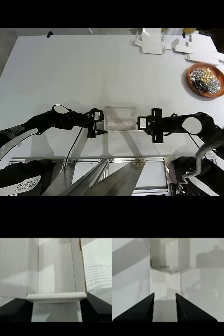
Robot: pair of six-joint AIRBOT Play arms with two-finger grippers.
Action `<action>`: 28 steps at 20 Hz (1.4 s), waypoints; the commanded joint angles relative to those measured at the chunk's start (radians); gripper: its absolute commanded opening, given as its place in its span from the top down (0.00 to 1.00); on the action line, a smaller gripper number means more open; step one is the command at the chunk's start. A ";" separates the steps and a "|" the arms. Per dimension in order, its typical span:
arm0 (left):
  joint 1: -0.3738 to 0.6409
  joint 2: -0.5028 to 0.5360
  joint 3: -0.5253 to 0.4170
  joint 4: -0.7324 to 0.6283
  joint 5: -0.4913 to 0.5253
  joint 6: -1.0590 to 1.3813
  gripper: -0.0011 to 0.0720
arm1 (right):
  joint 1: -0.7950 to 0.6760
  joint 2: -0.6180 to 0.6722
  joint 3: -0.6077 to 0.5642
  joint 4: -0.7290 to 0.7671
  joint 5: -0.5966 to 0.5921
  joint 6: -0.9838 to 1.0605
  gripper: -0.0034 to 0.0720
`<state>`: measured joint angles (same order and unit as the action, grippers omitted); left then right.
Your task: Fold the box and place the chain.
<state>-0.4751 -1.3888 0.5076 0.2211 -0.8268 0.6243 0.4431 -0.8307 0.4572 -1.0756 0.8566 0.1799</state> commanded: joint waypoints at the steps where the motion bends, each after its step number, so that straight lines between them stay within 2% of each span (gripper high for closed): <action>1: 0.000 0.000 0.001 0.000 0.001 0.000 0.63 | -0.035 -0.113 -0.003 0.222 -0.102 -0.241 0.56; 4: 0.000 0.000 0.001 0.000 0.001 0.000 0.63 | -0.130 -0.156 -0.003 0.275 -0.072 -0.362 0.65; 8: 0.000 0.000 0.001 0.000 0.000 0.000 0.63 | -0.214 -0.170 -0.003 0.291 0.005 -0.477 0.66; 12: 0.000 0.000 0.001 0.000 0.000 0.000 0.63 | -0.214 -0.208 -0.009 0.354 0.046 -0.546 0.65; 19: 0.000 0.000 0.001 0.000 0.000 0.000 0.63 | -0.183 -0.294 -0.048 0.497 0.010 -0.557 0.68; 20: 0.000 0.000 0.001 0.000 0.000 0.000 0.63 | -0.180 -0.300 -0.048 0.529 0.002 -0.557 0.75; 28: 0.000 0.001 0.001 0.000 0.000 0.000 0.63 | -0.172 -0.302 -0.066 0.653 -0.007 -0.639 0.75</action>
<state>-0.4747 -1.3884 0.5076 0.2214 -0.8261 0.6235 0.2634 -1.1301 0.4015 -0.4892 0.8524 -0.4225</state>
